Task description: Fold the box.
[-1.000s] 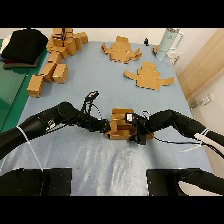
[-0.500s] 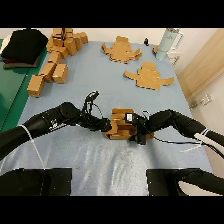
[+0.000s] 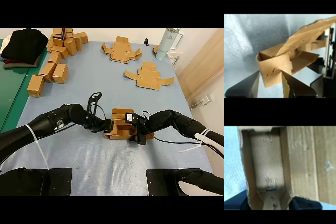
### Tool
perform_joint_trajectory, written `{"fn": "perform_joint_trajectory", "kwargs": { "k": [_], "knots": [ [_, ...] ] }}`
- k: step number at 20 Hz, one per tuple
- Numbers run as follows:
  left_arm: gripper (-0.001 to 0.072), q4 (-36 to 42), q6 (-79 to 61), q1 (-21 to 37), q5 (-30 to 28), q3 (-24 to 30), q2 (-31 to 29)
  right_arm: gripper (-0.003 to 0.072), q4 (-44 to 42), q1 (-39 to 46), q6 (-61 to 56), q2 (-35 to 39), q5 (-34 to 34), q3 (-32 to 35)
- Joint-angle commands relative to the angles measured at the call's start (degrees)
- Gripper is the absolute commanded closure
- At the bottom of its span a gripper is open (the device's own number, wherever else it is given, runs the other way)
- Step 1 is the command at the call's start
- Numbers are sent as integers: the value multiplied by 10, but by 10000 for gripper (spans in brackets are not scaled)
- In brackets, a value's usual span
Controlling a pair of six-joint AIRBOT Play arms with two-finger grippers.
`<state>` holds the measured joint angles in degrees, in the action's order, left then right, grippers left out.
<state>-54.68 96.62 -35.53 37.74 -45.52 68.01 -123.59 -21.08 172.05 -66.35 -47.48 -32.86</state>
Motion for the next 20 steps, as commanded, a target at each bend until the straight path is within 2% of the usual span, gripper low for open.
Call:
{"fn": "perform_joint_trajectory", "kwargs": {
  "k": [1,5,9,17,20],
  "knots": [
    [280,-110,145,-49,24,-47,27,158,0,0,0,0,0,0],
    [280,-156,196,-83,79,-112,89,158,0,0,0,0,0,0],
    [280,-230,266,-99,136,-158,112,158,0,0,0,0,0,0],
    [281,-236,290,-98,213,-209,118,158,0,0,0,0,0,0],
    [281,-238,290,-97,223,-212,120,158,0,0,0,0,0,0]
  ]
}}
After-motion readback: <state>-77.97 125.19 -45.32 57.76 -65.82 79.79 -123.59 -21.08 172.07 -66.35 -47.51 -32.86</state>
